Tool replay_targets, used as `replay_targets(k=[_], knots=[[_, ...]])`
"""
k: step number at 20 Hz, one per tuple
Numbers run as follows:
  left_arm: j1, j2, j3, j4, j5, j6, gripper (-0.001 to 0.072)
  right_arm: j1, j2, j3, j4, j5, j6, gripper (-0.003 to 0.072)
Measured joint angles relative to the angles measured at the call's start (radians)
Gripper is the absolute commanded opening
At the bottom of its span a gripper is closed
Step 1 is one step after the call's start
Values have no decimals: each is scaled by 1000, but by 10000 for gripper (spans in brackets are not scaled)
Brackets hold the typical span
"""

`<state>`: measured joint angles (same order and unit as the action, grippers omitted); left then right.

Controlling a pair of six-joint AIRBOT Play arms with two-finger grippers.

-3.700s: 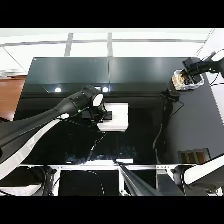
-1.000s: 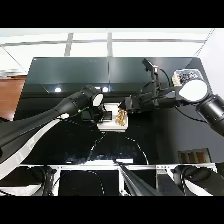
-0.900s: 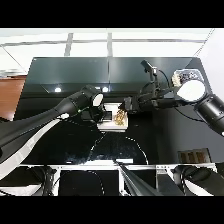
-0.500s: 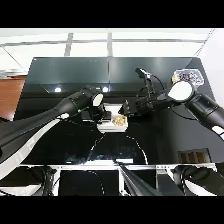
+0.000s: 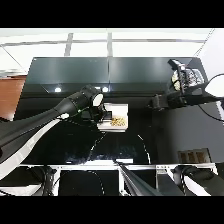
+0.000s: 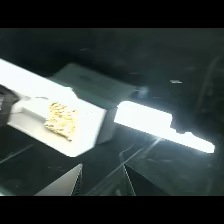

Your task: Fold the box and place the chain.

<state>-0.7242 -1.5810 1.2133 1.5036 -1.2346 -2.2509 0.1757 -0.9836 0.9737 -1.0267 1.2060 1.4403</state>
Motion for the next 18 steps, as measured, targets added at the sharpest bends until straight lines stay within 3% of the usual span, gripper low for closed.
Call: replay_targets(k=[7,9,10,14,18], knots=[[-2,1,33,-2,45,-27,46,-40,30,0,-40,23,-8,308],[-3,1,45,-5,47,-30,406,-42,31,0,-43,11,-8,308],[-3,2,49,-5,49,-31,434,-43,32,0,-45,4,-8,308],[5,14,55,0,29,5,434,-45,32,0,-47,-15,-8,308],[4,92,56,29,-18,192,434,-45,32,0,-47,-49,-9,308]])
